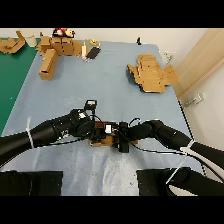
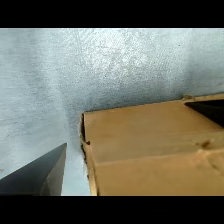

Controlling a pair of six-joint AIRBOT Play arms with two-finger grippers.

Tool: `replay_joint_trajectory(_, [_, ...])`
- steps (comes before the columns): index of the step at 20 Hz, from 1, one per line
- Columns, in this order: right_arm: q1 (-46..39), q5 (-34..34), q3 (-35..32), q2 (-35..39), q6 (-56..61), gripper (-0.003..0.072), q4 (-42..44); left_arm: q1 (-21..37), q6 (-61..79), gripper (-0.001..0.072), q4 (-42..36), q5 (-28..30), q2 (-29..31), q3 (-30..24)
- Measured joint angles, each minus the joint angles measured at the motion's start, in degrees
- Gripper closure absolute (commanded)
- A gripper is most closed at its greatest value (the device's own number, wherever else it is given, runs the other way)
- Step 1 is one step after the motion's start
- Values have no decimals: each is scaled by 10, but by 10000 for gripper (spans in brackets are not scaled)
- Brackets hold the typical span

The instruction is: Fold the box.

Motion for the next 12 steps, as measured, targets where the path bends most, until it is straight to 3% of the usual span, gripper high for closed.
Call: replay_joint_trajectory(12, [0,0,0,0,0,190,-1,8,0,176,14,-54,64,0])
